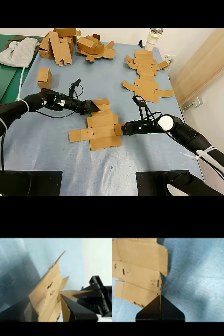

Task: Fold the box.

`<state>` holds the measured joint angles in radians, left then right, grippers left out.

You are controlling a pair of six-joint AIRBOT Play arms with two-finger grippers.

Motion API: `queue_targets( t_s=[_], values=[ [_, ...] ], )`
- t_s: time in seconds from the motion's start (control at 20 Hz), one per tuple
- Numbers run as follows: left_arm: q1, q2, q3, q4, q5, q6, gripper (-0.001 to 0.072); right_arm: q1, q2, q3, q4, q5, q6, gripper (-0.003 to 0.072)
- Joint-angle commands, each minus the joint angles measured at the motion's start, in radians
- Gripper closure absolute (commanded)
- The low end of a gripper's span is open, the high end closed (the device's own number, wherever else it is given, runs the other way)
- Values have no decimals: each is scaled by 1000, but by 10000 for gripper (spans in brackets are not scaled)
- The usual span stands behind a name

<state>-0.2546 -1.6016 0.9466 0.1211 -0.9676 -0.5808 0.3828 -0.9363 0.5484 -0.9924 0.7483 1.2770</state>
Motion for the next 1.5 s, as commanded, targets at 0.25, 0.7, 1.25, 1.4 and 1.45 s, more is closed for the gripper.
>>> queue_targets(
  t_s=[0.25,0.7,1.25,1.4,1.45],
  values=[
    [-19,-44,45,17,-180,113,423,1,1,0,0,2,7,681],
    [-12,-59,45,24,-237,164,694,1,1,0,0,2,16,681],
    [-13,-58,45,11,-262,292,694,-5,1,9,-27,3,43,447],
    [-14,-48,40,37,-357,314,694,-63,2,70,-131,40,205,230],
    [-17,-34,27,35,-359,337,694,-94,3,99,-137,64,224,227]
  ],
)
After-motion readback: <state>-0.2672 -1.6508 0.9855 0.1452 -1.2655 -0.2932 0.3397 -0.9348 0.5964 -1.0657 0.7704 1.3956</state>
